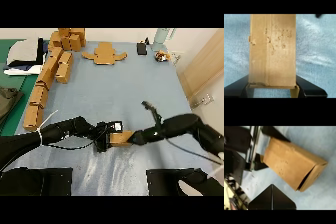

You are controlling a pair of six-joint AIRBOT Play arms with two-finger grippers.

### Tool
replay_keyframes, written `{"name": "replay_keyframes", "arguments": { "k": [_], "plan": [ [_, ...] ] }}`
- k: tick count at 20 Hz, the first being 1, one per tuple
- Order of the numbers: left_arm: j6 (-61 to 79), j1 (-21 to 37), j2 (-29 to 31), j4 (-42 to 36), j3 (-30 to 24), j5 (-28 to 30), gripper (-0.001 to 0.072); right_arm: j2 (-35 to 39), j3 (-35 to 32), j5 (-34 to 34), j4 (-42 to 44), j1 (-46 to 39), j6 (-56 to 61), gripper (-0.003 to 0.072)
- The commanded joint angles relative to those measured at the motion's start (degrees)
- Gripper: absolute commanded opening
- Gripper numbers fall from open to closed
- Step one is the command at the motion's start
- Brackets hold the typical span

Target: Fold the box.

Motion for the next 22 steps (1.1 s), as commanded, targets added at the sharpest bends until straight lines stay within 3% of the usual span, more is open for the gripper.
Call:
{"name": "replay_keyframes", "arguments": {
  "k": [1,9,22],
  "plan": [
    [0.0,0.0,0.0,0.0,0.0,0.0,0.0472,-6.0,2.0,-11.1,9.9,-13.3,-11.1,0.0004],
    [0.0,0.0,0.0,0.0,0.0,0.0,0.0472,-8.6,-3.3,-11.4,8.4,-13.9,-13.2,0.0003],
    [0.0,0.0,0.0,0.0,0.0,0.0,0.0472,-14.4,-3.6,-6.3,8.2,-11.0,-13.7,0.0003]
  ]
}}
